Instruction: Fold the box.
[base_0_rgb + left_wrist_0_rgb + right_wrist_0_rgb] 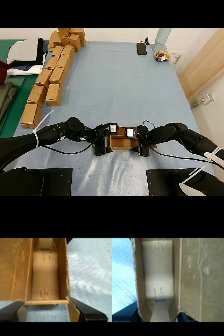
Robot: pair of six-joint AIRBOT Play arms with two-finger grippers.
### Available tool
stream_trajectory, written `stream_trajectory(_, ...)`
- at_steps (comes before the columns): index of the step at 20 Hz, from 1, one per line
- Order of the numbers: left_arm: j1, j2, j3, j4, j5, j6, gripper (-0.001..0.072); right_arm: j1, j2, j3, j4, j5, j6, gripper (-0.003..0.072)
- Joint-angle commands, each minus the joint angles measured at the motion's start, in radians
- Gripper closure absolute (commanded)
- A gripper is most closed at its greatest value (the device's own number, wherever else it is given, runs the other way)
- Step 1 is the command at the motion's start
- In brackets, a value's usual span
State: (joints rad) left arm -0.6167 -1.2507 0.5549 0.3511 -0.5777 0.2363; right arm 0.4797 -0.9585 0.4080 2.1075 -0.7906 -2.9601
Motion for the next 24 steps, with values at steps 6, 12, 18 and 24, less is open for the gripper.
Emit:
stream_trajectory(6, -0.032, -0.008, 0.007, 0.014, 0.055, -0.001, 0.0011, 0.0, 0.0, 0.0, 0.0, 0.0, 0.001, 0.0243)
stream_trajectory(12, -0.032, -0.014, 0.014, 0.014, 0.075, -0.024, 0.0187, 0.0, 0.0, 0.0, 0.0, 0.0, 0.001, 0.0243)
stream_trajectory(18, -0.032, -0.017, 0.016, 0.016, 0.077, -0.027, 0.0187, 0.0, 0.0, 0.0, 0.0, 0.0, 0.002, 0.0243)
stream_trajectory(24, -0.032, -0.017, 0.016, 0.016, 0.078, -0.027, 0.0186, 0.0, 0.0, 0.0, 0.0, 0.0, 0.001, 0.0243)
